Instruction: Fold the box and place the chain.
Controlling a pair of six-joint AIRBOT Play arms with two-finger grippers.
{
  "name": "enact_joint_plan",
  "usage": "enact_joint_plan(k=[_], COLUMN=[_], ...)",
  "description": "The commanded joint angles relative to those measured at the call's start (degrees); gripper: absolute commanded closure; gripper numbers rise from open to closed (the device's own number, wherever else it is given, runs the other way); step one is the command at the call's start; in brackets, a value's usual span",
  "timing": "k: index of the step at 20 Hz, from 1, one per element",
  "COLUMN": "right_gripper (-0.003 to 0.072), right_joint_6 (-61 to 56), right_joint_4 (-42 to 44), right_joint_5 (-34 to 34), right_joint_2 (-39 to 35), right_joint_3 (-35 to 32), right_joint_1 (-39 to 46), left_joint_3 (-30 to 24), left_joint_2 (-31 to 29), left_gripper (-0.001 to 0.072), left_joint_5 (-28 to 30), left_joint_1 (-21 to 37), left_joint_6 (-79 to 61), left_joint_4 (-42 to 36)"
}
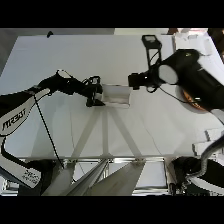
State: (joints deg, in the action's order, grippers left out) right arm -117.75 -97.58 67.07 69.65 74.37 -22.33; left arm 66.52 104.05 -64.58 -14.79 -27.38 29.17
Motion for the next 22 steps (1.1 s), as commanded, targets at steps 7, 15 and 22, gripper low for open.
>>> enact_joint_plan(k=[7,15,22], right_gripper=[0.0280,0.0275,0.0145], right_joint_6=[20.3,29.4,34.9], right_joint_4=[-2.4,0.9,4.9], right_joint_5=[11.9,9.1,6.7], right_joint_2=[-7.8,-4.0,9.9], right_joint_3=[0.0,-0.5,-0.5], right_joint_1=[27.3,52.4,57.3], left_joint_3=[0.0,0.0,0.0], left_joint_2=[0.0,0.0,0.0], left_gripper=[0.0523,0.0523,0.0523], left_joint_5=[0.0,0.0,0.0], left_joint_1=[0.0,0.0,0.1], left_joint_6=[0.0,0.0,0.0], left_joint_4=[0.0,0.0,0.0])
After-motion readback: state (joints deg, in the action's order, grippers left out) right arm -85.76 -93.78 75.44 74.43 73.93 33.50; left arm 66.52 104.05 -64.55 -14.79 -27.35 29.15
